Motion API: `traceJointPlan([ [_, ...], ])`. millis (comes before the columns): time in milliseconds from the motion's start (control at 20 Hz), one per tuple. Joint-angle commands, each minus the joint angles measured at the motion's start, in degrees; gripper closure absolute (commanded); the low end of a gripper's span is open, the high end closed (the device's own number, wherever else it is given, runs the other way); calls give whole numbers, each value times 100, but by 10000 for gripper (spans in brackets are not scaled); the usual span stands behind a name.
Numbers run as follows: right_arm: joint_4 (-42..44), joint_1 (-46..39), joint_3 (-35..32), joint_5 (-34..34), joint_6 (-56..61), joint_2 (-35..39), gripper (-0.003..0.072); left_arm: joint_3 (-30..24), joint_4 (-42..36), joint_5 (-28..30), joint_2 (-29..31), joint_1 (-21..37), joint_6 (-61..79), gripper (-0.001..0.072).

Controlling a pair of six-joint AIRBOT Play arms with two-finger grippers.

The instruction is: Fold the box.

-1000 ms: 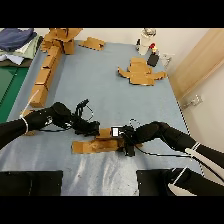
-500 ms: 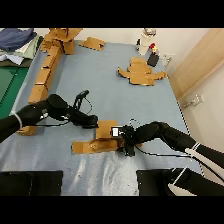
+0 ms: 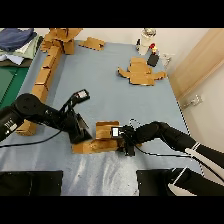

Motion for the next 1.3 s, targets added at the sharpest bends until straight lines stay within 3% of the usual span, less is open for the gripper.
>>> traceJointPlan([
  [0,0,4,4,-2,0,0,182,-79,466,-472,225,-271,1220,42],
  [150,2,4,4,0,0,0,182,-223,898,-33,166,-531,1532,40],
  [300,2,4,4,-2,0,0,181,-664,855,348,153,-391,1561,40],
  [450,0,4,4,-2,0,2,181,-1421,28,1261,155,-391,2468,40],
  [600,0,4,4,0,0,0,181,-1899,-994,1683,155,-400,3613,41],
  [900,0,4,4,0,0,0,182,-1932,-1346,2039,-127,-413,3654,42],
  [1200,0,4,4,0,0,0,181,-1928,-1510,2463,-452,-813,3801,73],
  [1250,0,4,2,-2,0,0,182,-1928,-1506,2575,-496,-876,3803,208],
])
